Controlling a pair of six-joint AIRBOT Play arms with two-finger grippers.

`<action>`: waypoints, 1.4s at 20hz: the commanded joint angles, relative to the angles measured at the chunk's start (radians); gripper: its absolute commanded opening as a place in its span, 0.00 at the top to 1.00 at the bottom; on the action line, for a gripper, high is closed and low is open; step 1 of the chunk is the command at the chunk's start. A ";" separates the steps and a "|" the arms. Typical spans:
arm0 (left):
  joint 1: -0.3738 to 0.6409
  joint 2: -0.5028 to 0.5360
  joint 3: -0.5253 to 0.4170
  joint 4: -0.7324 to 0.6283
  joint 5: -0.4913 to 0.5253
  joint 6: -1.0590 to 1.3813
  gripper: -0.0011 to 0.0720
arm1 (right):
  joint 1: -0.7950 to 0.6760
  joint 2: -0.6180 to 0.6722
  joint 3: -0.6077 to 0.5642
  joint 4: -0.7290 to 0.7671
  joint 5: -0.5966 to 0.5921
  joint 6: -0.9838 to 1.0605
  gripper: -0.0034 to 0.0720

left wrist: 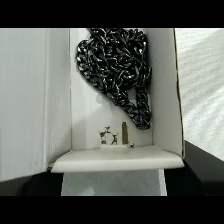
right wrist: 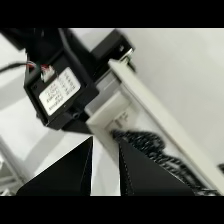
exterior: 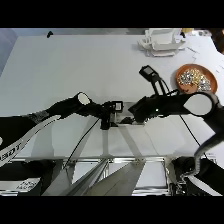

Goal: Fold the box and place the chain.

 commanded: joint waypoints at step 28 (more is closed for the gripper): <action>0.000 0.000 0.000 0.000 0.000 0.000 0.61 | -0.170 -0.264 -0.164 -0.335 -0.087 0.193 0.65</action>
